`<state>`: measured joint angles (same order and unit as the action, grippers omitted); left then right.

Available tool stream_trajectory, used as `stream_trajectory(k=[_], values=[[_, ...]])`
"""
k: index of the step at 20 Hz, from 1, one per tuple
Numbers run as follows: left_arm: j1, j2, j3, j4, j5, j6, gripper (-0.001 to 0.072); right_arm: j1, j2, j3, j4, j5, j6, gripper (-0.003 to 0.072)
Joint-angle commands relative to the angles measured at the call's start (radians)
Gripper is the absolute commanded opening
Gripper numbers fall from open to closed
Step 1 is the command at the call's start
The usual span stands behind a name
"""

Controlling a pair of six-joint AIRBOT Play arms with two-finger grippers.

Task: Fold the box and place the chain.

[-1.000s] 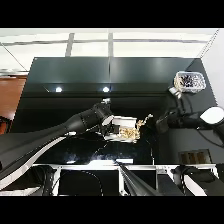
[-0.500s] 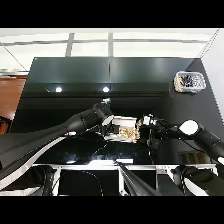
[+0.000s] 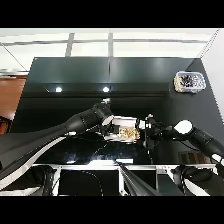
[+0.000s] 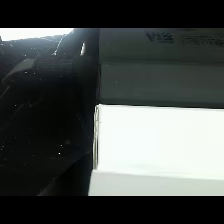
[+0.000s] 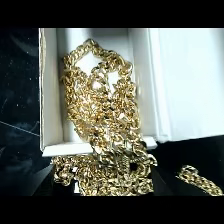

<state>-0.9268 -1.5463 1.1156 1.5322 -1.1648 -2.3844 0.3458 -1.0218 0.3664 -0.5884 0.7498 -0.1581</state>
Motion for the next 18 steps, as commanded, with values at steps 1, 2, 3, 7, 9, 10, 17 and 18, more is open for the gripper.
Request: stream_trajectory(k=[1,2,3,7,9,10,17,18], values=[[0.0,-0.001,0.0,0.0,-0.001,0.0,0.0032,0.005,-0.029,0.0,0.011,0.005,-0.014,0.072],[0.0,-0.001,0.0,0.0,-0.001,0.0,0.0032,0.005,-0.031,0.0,0.009,0.004,-0.014,0.072],[0.0,-0.001,0.0,0.0,-0.001,0.0,0.0032,0.005,-0.031,0.0,0.008,0.003,-0.014,0.072],[0.0,-0.001,0.0,0.0,-0.001,0.0,0.0031,0.005,-0.031,0.0,-0.005,-0.023,0.008,0.072],[0.0,-0.001,0.0,0.0,-0.001,0.0,0.0032,0.005,-0.031,0.0,-0.023,-0.022,0.013,0.072],[0.0,-0.001,0.0,0.0,-0.001,0.0,0.0032,0.005,-0.031,0.0,-0.028,-0.023,0.015,0.072],[0.0,-0.001,0.0,0.0,-0.001,0.0,0.0031,0.005,-0.031,0.0,-0.033,-0.036,0.05,0.0356],[0.0,-0.001,0.0,0.0,-0.001,0.0,0.0032,0.005,-0.031,0.0,-0.033,-0.036,0.053,0.0189]])
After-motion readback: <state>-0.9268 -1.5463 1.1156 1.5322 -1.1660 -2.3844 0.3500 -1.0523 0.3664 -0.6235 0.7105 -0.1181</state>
